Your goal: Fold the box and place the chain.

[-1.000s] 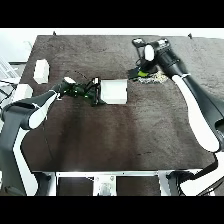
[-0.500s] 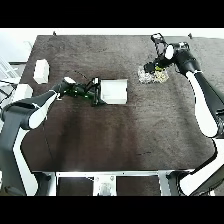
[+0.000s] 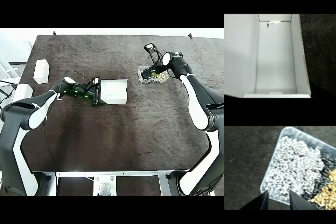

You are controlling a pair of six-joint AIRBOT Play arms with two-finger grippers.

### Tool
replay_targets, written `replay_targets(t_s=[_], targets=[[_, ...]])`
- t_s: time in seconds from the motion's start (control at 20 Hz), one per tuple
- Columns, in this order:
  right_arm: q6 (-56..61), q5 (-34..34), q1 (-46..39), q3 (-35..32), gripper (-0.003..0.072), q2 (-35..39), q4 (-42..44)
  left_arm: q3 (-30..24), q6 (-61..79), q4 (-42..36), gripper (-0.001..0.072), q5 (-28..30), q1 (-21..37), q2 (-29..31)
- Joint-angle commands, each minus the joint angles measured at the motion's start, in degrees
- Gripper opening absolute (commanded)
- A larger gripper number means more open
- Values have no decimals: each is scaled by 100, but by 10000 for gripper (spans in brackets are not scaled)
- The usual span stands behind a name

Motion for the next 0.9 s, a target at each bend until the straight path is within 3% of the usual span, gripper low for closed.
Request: replay_targets(t_s=[0.0,0.45,0.5,0.65,0.7,0.75,0.85], targets=[[-133,-22,-61,4,291,-55,44,0,2,-2,472,22,4,-4],[-151,144,-63,2,250,-103,197,0,0,-2,472,74,4,-4],[-149,144,-63,2,206,-107,197,0,0,0,472,74,4,-4],[-146,153,-57,2,167,-144,199,0,0,-2,472,79,4,-4],[-146,153,-50,2,71,-144,197,0,0,-2,472,79,4,-4],[-146,151,-37,4,30,-142,195,0,0,-2,472,76,7,-4],[-144,153,-35,7,10,-109,195,0,0,-2,472,79,4,-4]])
